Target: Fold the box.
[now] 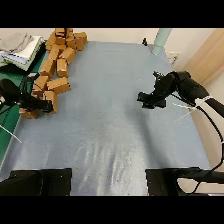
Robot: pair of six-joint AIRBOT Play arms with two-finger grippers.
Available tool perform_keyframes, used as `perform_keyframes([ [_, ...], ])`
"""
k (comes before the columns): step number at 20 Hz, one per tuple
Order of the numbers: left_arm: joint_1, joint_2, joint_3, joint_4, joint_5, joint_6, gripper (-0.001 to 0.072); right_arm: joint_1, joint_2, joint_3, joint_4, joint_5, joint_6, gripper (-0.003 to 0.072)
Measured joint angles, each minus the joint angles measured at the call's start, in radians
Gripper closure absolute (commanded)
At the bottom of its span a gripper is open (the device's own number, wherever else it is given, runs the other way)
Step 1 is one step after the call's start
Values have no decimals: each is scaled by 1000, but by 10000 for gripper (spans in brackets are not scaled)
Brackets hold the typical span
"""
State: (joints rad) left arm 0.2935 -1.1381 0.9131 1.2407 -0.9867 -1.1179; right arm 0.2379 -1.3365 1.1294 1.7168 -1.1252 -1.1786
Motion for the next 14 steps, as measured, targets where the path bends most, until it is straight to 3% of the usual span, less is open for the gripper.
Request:
perform_keyframes([
  [1,0,3,37,0,-74,-23,431,0,0,0,0,0,0,681],
  [2,0,6,76,-3,-144,-46,676,0,0,0,0,0,0,681],
  [5,-2,11,186,-55,-320,-101,699,0,0,0,0,0,0,681],
  [7,-30,21,237,-131,-367,-117,699,0,0,0,0,0,0,681],
  [9,-106,27,271,-184,-355,-125,698,0,0,0,0,0,0,681],
  [14,-378,-37,301,-233,-209,-136,698,0,0,0,0,0,0,681],
])
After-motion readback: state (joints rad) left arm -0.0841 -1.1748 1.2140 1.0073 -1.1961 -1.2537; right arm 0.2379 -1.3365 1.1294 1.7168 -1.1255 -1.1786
